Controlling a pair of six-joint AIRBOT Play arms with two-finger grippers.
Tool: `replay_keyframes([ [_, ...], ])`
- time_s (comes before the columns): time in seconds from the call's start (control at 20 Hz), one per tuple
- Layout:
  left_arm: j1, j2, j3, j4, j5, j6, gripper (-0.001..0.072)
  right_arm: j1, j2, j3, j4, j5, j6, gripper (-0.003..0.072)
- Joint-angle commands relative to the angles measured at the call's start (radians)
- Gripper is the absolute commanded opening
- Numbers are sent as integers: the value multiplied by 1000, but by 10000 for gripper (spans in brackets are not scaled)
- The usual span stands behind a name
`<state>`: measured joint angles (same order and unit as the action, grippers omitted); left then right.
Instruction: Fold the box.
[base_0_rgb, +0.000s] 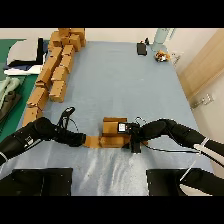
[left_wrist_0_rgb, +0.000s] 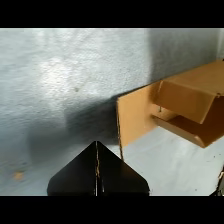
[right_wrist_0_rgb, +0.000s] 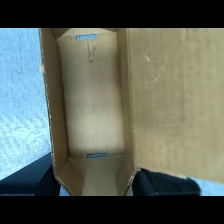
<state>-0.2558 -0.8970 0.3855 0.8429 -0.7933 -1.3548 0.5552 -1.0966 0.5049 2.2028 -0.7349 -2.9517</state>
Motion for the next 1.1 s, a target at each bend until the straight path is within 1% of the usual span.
replay_keyframes([
  [0.0,-80,-19,-1,-41,84,-8,13,0,1,0,0,0,0,417],
  [0.2,-100,-55,-3,-38,80,-34,13,0,1,0,0,0,0,417],
  [0.5,-100,-55,-2,-36,87,-49,13,0,1,0,0,0,0,418],
  [0.6,-100,-55,-2,-63,86,-45,13,0,1,0,0,0,0,417],
  [0.8,-132,-55,0,-81,79,-30,13,0,1,0,0,0,0,418],
  [0.9,-137,-55,13,-84,62,-30,13,0,1,0,0,0,0,417],
  [1.05,-137,-55,61,-82,40,-29,13,0,1,0,0,0,0,417],
])
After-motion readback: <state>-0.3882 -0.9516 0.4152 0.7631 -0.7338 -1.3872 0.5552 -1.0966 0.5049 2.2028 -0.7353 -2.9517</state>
